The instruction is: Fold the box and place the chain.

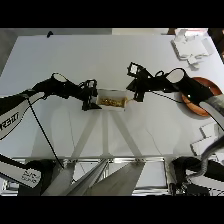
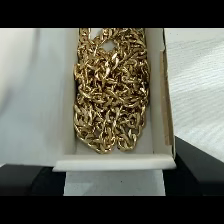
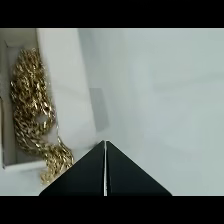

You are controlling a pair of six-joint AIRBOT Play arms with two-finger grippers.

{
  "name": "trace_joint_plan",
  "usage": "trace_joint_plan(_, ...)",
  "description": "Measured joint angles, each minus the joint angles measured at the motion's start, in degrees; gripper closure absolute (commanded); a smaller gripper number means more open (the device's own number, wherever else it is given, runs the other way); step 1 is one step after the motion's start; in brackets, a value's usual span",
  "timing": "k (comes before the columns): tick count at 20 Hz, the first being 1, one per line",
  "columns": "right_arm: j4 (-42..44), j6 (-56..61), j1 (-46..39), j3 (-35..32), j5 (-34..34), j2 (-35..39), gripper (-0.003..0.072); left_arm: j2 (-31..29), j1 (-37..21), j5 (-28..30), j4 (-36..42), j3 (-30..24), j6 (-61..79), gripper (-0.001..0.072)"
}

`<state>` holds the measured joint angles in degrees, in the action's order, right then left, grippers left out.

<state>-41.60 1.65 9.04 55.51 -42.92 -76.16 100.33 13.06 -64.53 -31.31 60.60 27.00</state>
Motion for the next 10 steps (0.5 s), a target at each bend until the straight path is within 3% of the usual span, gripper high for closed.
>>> trace_joint_plan(4,-4.28,5.68,3.21,0.0,0.81,3.13,0.0668,0.0,0.0,0.0,0.0,0.0,0.0,0.0392)
trace_joint_plan(6,-7.96,10.93,3.78,0.0,1.51,3.8,0.0562,0.0,0.02,0.02,0.0,0.0,0.0,0.0392)
trace_joint_plan(8,-10.21,14.58,3.02,-0.02,1.7,4.11,0.0562,0.0,0.0,0.02,0.0,0.0,0.0,0.0392)
trace_joint_plan(9,-10.58,15.93,2.08,-0.02,1.97,4.17,0.0497,0.0,0.0,0.0,0.0,0.0,-0.02,0.0392)
trace_joint_plan(10,-10.58,17.29,0.72,-0.02,2.21,4.15,0.0378,0.0,0.0,0.02,0.0,0.0,0.0,0.0392)
